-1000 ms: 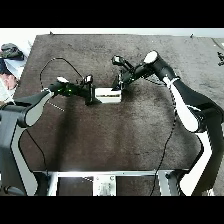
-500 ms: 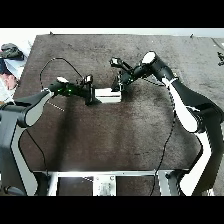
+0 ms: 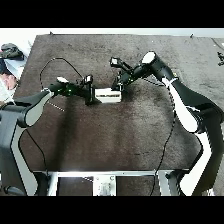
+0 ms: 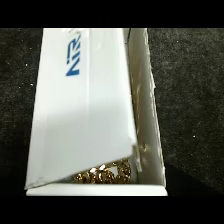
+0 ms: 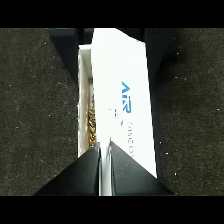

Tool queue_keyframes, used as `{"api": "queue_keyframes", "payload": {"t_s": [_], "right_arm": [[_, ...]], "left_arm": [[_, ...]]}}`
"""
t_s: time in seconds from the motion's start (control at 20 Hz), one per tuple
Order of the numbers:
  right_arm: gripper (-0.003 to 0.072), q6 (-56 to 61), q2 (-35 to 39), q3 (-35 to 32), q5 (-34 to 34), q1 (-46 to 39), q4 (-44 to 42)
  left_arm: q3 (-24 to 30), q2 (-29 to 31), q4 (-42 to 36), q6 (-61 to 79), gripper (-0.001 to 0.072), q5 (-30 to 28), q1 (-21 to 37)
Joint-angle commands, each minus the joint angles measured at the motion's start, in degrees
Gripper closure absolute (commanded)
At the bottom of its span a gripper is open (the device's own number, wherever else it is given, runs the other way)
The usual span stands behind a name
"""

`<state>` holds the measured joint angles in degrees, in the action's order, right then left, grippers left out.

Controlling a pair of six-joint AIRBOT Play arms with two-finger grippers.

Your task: Fold the box and place the chain.

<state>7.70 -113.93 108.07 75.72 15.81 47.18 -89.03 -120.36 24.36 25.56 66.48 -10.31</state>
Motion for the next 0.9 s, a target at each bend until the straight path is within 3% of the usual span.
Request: {"api": "queue_keyframes", "payload": {"t_s": [0.0, 0.55, 0.65, 0.85], "right_arm": [[0.0646, 0.28, 0.0, 0.0, 1.73, 0.15, 0.94], [0.0642, 3.37, -0.02, -2.43, 3.65, 1.86, 5.73], [0.0508, 4.35, 0.11, -2.38, 3.17, 1.73, 4.85], [0.0509, 4.35, 0.24, -2.34, 2.86, 0.61, -1.11]], "left_arm": [[-0.02, -0.02, 0.0, 0.0, 0.0232, -0.02, 0.07], [-0.02, -0.02, 0.0, 0.0, 0.0232, -0.02, 0.04], [-0.02, -0.02, 0.0, 0.0, 0.0232, -0.02, 0.07], [0.0, -0.02, 0.0, 0.0, 0.0232, -0.02, 0.04]]}}
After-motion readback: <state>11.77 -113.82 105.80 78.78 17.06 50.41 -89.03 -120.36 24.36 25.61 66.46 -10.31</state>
